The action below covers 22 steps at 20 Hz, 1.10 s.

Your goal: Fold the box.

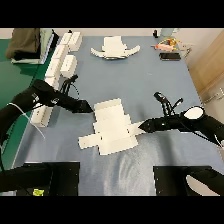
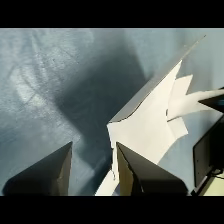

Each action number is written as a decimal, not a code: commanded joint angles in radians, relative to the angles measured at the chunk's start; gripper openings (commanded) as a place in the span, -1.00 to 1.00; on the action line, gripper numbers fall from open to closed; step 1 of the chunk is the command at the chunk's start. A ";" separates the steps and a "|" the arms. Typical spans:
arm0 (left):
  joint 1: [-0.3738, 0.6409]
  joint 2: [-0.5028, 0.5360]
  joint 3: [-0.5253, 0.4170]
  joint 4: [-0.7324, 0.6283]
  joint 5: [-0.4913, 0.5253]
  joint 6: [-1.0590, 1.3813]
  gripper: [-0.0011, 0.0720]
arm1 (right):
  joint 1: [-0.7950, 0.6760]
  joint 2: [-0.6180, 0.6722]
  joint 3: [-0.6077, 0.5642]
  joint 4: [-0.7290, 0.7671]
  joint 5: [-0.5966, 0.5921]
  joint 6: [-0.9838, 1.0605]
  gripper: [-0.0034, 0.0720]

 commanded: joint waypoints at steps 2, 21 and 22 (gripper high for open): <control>0.003 -0.115 0.001 -0.214 -0.122 0.262 0.23 | 0.003 0.003 -0.002 0.003 -0.006 0.013 -0.90; -0.084 -0.203 0.026 -0.237 -0.065 0.425 -0.30 | 0.003 0.003 -0.002 -0.001 -0.002 0.027 -0.90; -0.084 -0.203 0.039 -0.242 -0.066 0.425 -0.30 | 0.003 0.003 -0.002 -0.004 -0.002 0.027 -0.90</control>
